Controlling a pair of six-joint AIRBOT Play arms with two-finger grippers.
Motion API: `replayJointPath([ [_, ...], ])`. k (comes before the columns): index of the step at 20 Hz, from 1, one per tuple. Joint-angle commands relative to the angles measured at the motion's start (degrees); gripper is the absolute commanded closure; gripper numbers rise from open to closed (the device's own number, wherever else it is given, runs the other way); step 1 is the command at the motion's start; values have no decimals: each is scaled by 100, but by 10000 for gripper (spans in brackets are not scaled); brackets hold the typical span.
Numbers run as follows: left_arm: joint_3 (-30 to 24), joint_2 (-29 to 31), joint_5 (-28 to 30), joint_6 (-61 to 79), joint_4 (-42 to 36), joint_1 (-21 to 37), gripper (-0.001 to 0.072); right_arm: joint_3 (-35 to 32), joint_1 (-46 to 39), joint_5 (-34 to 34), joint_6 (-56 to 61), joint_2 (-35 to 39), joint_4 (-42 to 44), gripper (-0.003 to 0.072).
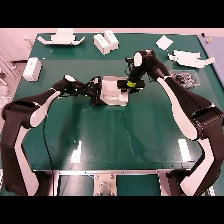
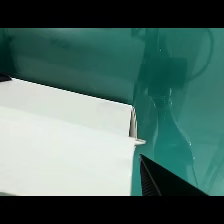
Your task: Fold the box and place the chain.
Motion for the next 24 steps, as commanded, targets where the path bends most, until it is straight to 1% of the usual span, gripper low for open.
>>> replayJointPath([
  [1,4,4,-33,11,13,4,313,83,61,35,35,-114,-9,262],
  [5,4,4,-35,11,13,2,313,74,81,164,37,-313,-22,262],
  [10,4,4,-33,11,13,4,313,70,118,125,83,-470,-46,264],
  [11,4,4,-33,11,13,4,313,72,116,26,221,-492,-42,321],
  [12,4,4,-33,11,13,2,313,72,118,-20,280,-509,-42,333],
  [22,4,4,-33,11,28,4,313,70,168,-42,767,-728,-42,332],
  [24,4,4,-31,11,28,4,313,72,168,-42,765,-728,-46,412],
])
